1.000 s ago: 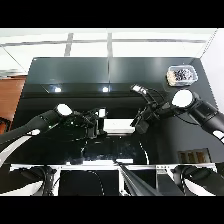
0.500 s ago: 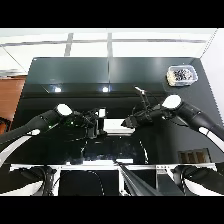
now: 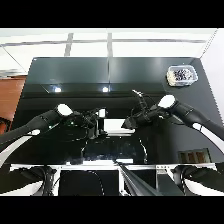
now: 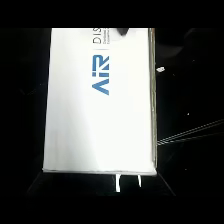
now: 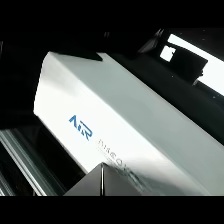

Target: Fold the box and place the chain.

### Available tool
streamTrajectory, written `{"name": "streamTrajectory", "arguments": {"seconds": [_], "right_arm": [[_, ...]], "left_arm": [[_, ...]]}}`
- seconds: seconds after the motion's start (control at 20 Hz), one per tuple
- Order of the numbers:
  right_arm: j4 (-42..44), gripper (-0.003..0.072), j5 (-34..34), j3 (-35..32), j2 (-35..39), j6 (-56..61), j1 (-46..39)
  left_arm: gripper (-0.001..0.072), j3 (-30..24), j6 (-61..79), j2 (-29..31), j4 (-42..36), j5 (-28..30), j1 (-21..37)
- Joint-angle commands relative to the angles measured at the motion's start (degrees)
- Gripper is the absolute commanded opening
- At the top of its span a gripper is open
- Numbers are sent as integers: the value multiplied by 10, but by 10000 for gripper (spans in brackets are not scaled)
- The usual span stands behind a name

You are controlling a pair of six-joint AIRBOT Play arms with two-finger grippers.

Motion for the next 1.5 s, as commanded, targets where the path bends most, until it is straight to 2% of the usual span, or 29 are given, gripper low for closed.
{"name": "streamTrajectory", "arguments": {"seconds": [0.0,0.15,0.2,0.25,0.3,0.45,0.55,0.65,0.75,0.85,1.0,1.1,1.2,1.45], "right_arm": [[6,10,92,28,45,-17,-44],[-38,11,146,32,133,-21,-137],[-67,11,157,32,158,-15,-167],[-100,10,168,32,180,-6,-198],[-127,11,177,32,195,3,-223],[-169,11,186,31,208,22,-271],[-171,11,175,29,208,22,-275],[-155,11,151,21,208,29,-275],[-141,11,129,9,208,34,-275],[-142,11,126,4,208,35,-275],[-141,11,126,4,208,35,-275],[-141,11,126,4,208,34,-275],[-141,11,122,4,208,34,-275],[-143,11,110,4,208,34,-274]], "left_arm": [[442,0,0,0,1,0,0],[443,0,-28,12,2,-2,1],[471,0,-39,24,8,-2,1],[682,0,-51,40,23,-3,1],[709,0,-63,55,41,-1,1],[710,14,-114,103,101,-23,2],[710,48,-146,120,96,-52,-8],[709,89,-150,117,56,-41,-35],[708,123,-154,97,35,17,-70],[708,160,-208,48,36,33,-97],[709,210,-274,-43,37,-5,-115],[709,226,-300,-75,43,-20,-111],[709,231,-321,-87,50,-36,-110],[709,231,-364,-85,161,-82,-117]]}}
